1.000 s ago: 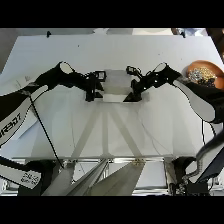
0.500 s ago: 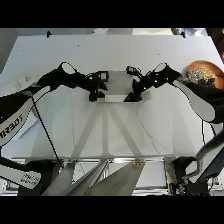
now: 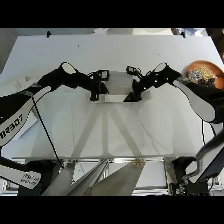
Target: Fold the box and place the chain.
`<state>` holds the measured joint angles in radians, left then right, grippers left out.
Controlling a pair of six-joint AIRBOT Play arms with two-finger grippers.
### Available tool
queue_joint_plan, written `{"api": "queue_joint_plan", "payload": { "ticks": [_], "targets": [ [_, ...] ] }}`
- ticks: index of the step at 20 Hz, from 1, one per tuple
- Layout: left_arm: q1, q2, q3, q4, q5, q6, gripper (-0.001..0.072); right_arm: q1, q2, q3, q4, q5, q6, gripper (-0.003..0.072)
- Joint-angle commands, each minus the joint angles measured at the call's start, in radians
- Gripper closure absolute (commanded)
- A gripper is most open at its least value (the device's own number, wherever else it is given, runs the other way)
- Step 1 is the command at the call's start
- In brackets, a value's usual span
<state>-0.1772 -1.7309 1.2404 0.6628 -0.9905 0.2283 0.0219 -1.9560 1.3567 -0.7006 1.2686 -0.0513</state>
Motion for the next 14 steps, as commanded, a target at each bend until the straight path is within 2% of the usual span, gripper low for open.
{"api": "queue_joint_plan", "payload": {
  "ticks": [1, 3, 7, 10, 14],
  "targets": [
    [-0.002, 0.008, 0.0, 0.015, -0.006, -0.037, 0.0699, 0.0, 0.0, 0.0, 0.0, 0.0, -0.001, 0.0116],
    [-0.001, 0.04, 0.0, 0.092, -0.009, -0.101, 0.0701, 0.0, 0.0, 0.0, 0.0, 0.0, -0.001, 0.0116],
    [0.019, 0.17, 0.0, 0.374, -0.039, -0.336, 0.0701, 0.0, 0.0, 0.0, 0.0, 0.0, -0.001, 0.0116],
    [0.066, 0.267, -0.013, 0.455, -0.086, -0.59, 0.0702, 0.0, 0.0, 0.0, 0.0, 0.0, -0.001, 0.0116],
    [0.114, 0.375, -0.122, 0.534, -0.083, -0.843, 0.0699, 0.0, 0.0, 0.0, 0.0, 0.0, -0.001, 0.0116]
  ]
}}
